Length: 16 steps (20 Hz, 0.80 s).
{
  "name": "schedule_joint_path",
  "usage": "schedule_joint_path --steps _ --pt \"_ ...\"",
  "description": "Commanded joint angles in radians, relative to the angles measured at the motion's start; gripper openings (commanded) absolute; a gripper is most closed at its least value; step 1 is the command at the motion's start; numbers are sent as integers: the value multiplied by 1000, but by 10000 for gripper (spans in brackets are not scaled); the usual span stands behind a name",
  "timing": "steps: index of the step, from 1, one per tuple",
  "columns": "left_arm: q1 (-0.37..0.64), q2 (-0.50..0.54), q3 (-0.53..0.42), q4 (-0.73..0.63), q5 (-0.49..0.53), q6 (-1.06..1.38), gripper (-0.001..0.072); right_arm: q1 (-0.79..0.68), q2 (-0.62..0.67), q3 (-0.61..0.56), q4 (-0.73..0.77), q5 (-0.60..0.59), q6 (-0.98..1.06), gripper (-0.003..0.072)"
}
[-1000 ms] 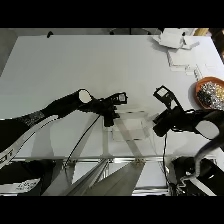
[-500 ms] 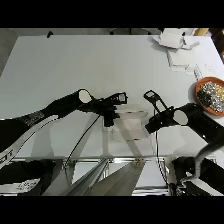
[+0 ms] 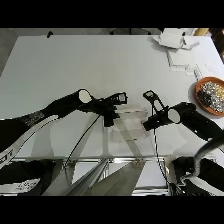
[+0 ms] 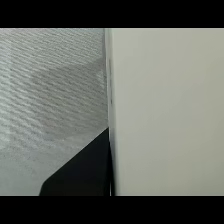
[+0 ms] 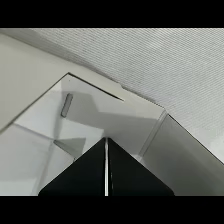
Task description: Fold the box and place the chain.
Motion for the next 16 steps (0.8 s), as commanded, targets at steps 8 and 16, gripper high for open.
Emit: schedule_joint_path --steps 8,16 --pt "0 1 0 0 0 0 33 0 -8 0 -2 -14 34 19" --pt "0 1 0 0 -14 1 6 0 246 0 -13 124 -21 19"
